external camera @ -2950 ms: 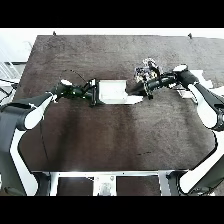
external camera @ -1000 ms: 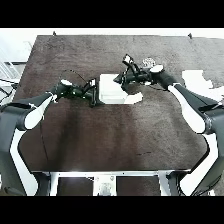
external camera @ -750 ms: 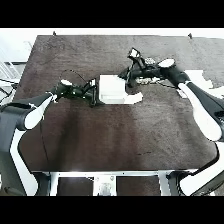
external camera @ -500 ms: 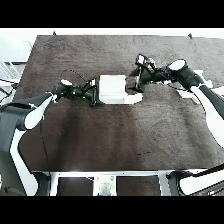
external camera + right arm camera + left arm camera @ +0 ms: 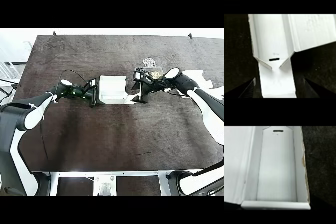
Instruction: Fold the box and place the chain.
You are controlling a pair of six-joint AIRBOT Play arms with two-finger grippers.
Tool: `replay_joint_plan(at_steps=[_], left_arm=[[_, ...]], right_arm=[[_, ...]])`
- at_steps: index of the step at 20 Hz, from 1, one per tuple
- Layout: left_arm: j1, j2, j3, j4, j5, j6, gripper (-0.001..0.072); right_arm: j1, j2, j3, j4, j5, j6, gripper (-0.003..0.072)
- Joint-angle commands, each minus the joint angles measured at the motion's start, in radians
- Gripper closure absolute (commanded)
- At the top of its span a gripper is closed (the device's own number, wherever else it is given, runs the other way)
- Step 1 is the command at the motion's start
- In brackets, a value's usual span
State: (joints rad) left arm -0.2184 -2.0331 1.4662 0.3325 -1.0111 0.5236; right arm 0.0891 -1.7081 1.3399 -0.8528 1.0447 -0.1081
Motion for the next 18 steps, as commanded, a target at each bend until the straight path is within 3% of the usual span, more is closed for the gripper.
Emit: replay_joint_plan(at_steps=[1, 4, 5, 7, 9, 12, 14, 16, 18], left_arm=[[0.0, 0.0, 0.0, 0.0, 0.0, 0.0, 0.0085], [0.0, 0.0, 0.0, 0.0, 0.0, 0.0, 0.0086], [0.0, 0.0, 0.0, 0.0, 0.0, 0.0, 0.0085], [0.0, 0.0, 0.0, 0.0, 0.0, 0.0, 0.0086], [0.0, 0.0, 0.0, 0.0, 0.0, 0.0, 0.0085], [0.0, 0.0, 0.0, 0.0, 0.0, 0.0, 0.0086], [0.0, 0.0, 0.0, 0.0, 0.0, 0.0, 0.0085], [0.0, 0.0, 0.0, 0.0, 0.0, 0.0, 0.0086], [0.0, 0.0, 0.0, 0.0, 0.0, 0.0, 0.0085]], right_arm=[[0.014, -0.024, -0.003, -0.01, -0.003, -0.024, 0.0016], [0.023, -0.037, -0.002, 0.016, -0.037, -0.042, 0.0026], [0.027, -0.04, -0.002, 0.023, -0.043, -0.043, 0.0076], [0.037, -0.043, -0.002, 0.042, -0.054, -0.054, 0.0093], [0.049, -0.047, -0.002, 0.042, -0.076, -0.055, 0.0265], [0.068, -0.055, -0.003, 0.056, -0.076, -0.061, 0.0418], [0.075, -0.055, -0.002, 0.062, -0.079, -0.061, 0.044], [0.079, -0.055, -0.003, 0.09, -0.08, -0.062, 0.0544], [0.079, -0.056, -0.003, 0.135, -0.08, -0.08, 0.0543]])
